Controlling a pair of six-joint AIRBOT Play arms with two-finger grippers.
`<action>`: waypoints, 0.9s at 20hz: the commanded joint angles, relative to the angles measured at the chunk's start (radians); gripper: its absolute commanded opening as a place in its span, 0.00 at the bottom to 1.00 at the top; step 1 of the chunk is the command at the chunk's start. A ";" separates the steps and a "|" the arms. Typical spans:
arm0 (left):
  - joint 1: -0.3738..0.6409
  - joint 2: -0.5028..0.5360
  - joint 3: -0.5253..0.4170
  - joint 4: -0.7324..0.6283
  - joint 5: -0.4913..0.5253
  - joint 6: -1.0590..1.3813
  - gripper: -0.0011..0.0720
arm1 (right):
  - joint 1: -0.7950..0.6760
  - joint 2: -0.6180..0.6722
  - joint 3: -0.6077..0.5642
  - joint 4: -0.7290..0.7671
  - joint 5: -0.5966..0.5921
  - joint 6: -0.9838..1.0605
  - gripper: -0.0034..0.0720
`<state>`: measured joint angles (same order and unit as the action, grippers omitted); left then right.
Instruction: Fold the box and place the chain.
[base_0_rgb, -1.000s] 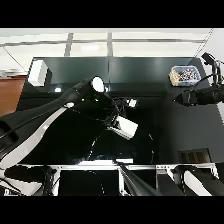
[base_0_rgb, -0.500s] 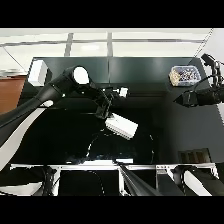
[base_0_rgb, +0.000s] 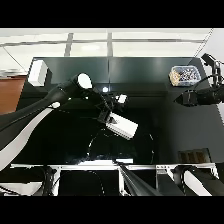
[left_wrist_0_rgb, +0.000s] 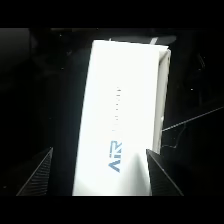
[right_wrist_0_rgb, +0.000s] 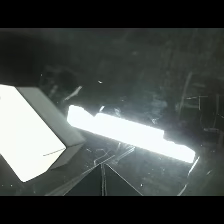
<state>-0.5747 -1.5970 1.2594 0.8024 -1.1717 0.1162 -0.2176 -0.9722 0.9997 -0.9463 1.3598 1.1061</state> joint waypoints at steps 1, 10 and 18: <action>-0.016 -0.005 -0.024 -0.003 -0.016 0.007 0.98 | 0.000 0.000 0.001 0.000 -0.013 0.000 0.06; -0.071 -0.006 -0.027 0.002 -0.005 -0.032 0.98 | 0.000 0.000 0.001 0.000 -0.025 -0.019 0.06; -0.069 -0.006 -0.025 0.008 0.011 -0.073 0.98 | 0.000 0.000 0.001 0.000 -0.029 -0.026 0.06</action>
<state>-0.6430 -1.6032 1.2335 0.8082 -1.1641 0.0635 -0.2180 -0.9722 0.9997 -0.9470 1.3334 1.0813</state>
